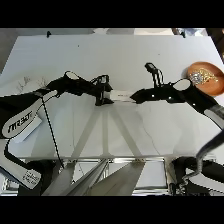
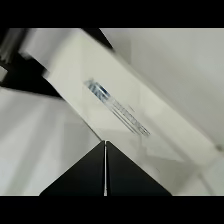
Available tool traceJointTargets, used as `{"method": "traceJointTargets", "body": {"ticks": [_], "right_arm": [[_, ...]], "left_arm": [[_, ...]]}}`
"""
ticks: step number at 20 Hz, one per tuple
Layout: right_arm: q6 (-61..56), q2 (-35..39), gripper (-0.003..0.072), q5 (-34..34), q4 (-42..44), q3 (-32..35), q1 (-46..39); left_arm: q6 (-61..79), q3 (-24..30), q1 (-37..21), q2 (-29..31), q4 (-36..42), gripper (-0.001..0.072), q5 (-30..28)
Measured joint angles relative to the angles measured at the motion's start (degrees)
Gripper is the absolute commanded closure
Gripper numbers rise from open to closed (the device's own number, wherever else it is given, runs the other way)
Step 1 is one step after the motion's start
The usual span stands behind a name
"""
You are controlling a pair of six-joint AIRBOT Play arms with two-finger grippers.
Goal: Fold the box and place the chain.
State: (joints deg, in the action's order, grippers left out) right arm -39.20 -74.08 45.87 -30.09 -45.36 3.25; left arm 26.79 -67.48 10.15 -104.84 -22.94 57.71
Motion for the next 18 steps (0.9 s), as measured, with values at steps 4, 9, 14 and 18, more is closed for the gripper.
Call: {"method": "traceJointTargets", "body": {"ticks": [4, 9, 14, 18], "right_arm": [[1.5, 2.0, 0.0680, -3.3, 4.1, -0.5, 4.3], [1.7, -1.8, 0.0681, -13.7, 6.0, -2.4, 13.4], [-0.1, -8.3, 0.0680, -20.5, 5.6, -3.5, 17.7], [-2.5, -9.9, 0.0680, -22.0, 3.5, -3.7, 18.5]], "left_arm": [[0.1, 0.0, 0.0, 0.0, 0.0, 0.0690, 0.0], [0.2, 0.0, 0.0, 0.0, 0.0, 0.0690, 0.0], [0.2, 0.0, 0.0, 0.0, 0.0, 0.0690, 0.0], [0.1, 0.0, 0.0, 0.0, 0.0, 0.0690, 0.0]]}}
